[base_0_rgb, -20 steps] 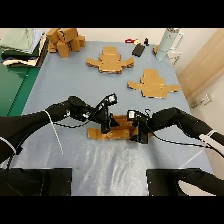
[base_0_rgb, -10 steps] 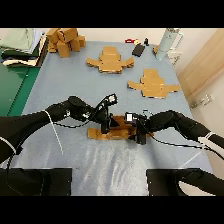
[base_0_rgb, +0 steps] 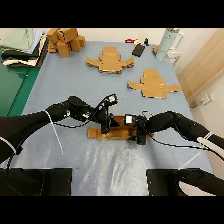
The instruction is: Fold the box.
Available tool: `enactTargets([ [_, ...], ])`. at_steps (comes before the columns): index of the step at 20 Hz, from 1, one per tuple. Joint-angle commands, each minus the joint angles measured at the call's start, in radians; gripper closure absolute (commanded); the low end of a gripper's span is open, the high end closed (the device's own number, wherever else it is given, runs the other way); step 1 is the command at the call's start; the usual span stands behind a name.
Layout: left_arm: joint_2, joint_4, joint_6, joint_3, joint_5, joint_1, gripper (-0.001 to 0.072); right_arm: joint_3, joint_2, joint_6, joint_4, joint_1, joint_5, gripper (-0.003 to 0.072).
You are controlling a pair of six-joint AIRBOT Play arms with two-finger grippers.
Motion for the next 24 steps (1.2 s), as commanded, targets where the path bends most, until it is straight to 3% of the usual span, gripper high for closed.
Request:
enactTargets([
  [1,-0.001,0.000,0.000,0.000,0.000,0.000,0.0697,-0.002,-0.001,0.001,-0.007,0.001,0.001,0.0110],
  [5,-0.001,0.000,0.000,0.000,0.000,0.000,0.0696,-0.002,-0.021,0.001,-0.012,0.001,0.013,0.0117],
  [7,-0.001,0.000,0.000,0.000,0.000,0.000,0.0696,-0.002,-0.021,0.001,-0.012,0.001,0.013,0.0215],
  [24,-0.001,0.000,0.000,0.000,0.000,0.000,0.0696,-0.002,-0.021,0.001,-0.012,0.001,0.014,0.0215],
])
